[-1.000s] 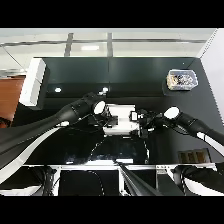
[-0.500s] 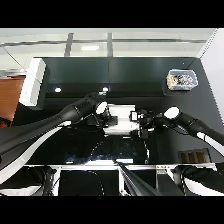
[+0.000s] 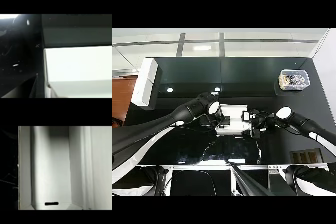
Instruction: Fold the box and place the chain.
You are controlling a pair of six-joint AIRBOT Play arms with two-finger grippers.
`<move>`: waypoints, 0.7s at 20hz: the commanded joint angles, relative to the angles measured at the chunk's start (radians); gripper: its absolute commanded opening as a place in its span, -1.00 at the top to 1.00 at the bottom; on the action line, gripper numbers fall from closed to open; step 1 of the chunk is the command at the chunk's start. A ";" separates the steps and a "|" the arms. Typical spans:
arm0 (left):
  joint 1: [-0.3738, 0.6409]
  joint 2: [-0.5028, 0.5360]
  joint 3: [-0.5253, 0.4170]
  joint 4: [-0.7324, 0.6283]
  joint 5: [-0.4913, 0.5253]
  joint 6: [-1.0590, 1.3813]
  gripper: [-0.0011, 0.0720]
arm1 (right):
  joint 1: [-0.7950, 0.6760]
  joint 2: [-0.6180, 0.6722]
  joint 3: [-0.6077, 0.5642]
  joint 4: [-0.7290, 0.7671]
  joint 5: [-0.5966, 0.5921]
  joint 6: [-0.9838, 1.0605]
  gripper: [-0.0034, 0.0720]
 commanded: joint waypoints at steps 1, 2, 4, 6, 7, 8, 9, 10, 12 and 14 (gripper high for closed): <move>0.000 0.000 0.001 0.026 -0.004 -0.013 0.03 | 0.001 0.001 0.000 0.000 0.000 0.000 0.57; 0.001 -0.003 0.001 0.029 -0.004 -0.013 0.16 | 0.001 0.001 0.000 0.000 0.000 0.000 0.58; 0.001 -0.016 0.001 0.026 -0.005 -0.013 0.67 | 0.001 0.001 0.000 0.000 0.000 0.000 0.57; 0.000 -0.021 0.001 0.021 -0.003 -0.012 0.91 | 0.001 0.001 0.000 0.001 0.000 0.000 0.57; 0.000 -0.021 0.001 0.021 0.002 -0.012 0.91 | 0.000 0.001 0.000 0.001 0.000 0.000 0.57; 0.000 -0.021 0.002 0.021 0.002 -0.012 0.91 | 0.001 0.001 0.000 0.001 0.000 0.000 0.57; 0.000 -0.021 0.002 0.021 0.002 -0.012 0.91 | 0.000 0.001 0.000 0.001 0.000 0.000 0.51; 0.000 -0.021 0.005 0.022 0.002 -0.012 0.91 | 0.000 0.001 0.000 0.002 -0.001 0.001 0.14; 0.000 -0.021 0.007 0.022 0.003 -0.012 0.91 | 0.000 0.001 0.000 0.004 -0.003 0.003 -0.46; 0.000 -0.021 0.007 0.026 0.002 -0.012 0.91 | 0.000 0.009 0.000 0.000 0.008 0.050 -0.57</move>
